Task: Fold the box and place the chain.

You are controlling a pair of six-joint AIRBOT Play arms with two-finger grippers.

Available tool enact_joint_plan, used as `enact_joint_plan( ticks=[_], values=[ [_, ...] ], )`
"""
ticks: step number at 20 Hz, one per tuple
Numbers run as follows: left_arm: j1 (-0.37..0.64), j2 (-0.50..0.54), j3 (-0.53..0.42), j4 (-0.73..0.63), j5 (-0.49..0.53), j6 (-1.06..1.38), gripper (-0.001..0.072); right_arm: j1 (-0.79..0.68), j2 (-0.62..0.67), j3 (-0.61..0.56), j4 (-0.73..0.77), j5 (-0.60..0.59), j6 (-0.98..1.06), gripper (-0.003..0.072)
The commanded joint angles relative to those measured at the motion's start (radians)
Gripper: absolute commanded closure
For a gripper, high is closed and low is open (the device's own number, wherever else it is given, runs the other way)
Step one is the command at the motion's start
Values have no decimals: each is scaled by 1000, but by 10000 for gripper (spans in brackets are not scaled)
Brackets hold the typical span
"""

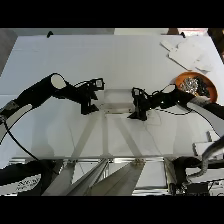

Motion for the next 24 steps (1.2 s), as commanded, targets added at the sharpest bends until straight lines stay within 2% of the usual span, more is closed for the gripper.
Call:
enact_joint_plan(
  ticks=[1, 6, 12, 14, 18, 21, 22, 24],
  values=[
    [-4, -31, -1, -13, 32, 154, 134, -1, 1, 1, 0, 0, 0, 228],
    [-31, -52, -1, -14, 3, 249, 136, -1, 1, 1, 0, 0, 0, 228],
    [-32, -72, -1, -18, -113, 253, 160, -1, 1, 1, 0, 0, 0, 228],
    [-32, -73, -1, -37, -113, 260, 280, -1, 1, 1, 0, 0, 0, 228],
    [-33, -83, -1, -124, -95, 303, 277, -1, 1, 1, 0, 0, 0, 228],
    [-44, -89, -1, -138, -43, 324, 286, -1, 1, 1, 0, 0, 0, 228],
    [-48, -89, -1, -144, -37, 324, 344, -1, 1, 1, 0, 0, 0, 228],
    [-53, -90, -1, -146, -37, 324, 366, -1, 1, 1, 0, 0, 0, 228]
  ],
)
